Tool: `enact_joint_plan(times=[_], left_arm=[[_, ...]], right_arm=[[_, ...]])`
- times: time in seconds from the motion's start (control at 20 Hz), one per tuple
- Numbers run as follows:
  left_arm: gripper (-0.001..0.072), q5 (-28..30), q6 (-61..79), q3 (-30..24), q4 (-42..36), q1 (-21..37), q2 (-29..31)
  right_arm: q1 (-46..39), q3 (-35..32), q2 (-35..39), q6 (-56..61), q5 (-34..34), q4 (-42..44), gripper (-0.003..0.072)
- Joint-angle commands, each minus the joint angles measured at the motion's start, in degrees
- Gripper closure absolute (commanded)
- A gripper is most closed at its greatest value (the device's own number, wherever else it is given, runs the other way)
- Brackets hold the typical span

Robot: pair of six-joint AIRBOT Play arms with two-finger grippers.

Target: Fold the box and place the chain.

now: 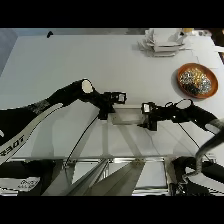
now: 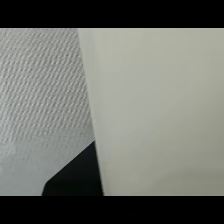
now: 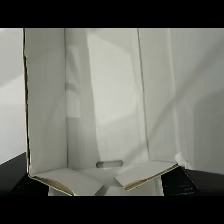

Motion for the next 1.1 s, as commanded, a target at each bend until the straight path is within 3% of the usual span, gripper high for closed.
enact_joint_plan(times=[0.0, 0.2, 0.4, 0.95, 1.05], left_arm=[[0.0695, 0.07, 0.04, 0.00, 0.00, -0.02, 0.02], [0.0695, 0.07, 0.04, 0.00, -0.02, 0.00, 0.02], [0.0695, 0.07, 0.02, 0.00, -0.02, 0.00, 0.04], [0.0695, 0.07, 0.02, 0.00, 0.00, 0.00, 0.04], [0.0695, 0.07, 0.02, 0.00, 0.00, 0.00, 0.02]], right_arm=[[-0.04, 0.70, -0.11, -0.28, 0.76, 3.21, -0.0024], [-0.04, 0.81, -0.13, -0.42, 1.33, 3.39, -0.0019], [-0.04, 0.81, -0.79, -0.44, 0.42, 2.97, 0.0111], [-2.27, 0.81, -2.93, -0.87, -1.29, 0.46, 0.0190], [-2.38, 0.81, -2.93, -0.90, -1.20, 0.50, 0.0234]])
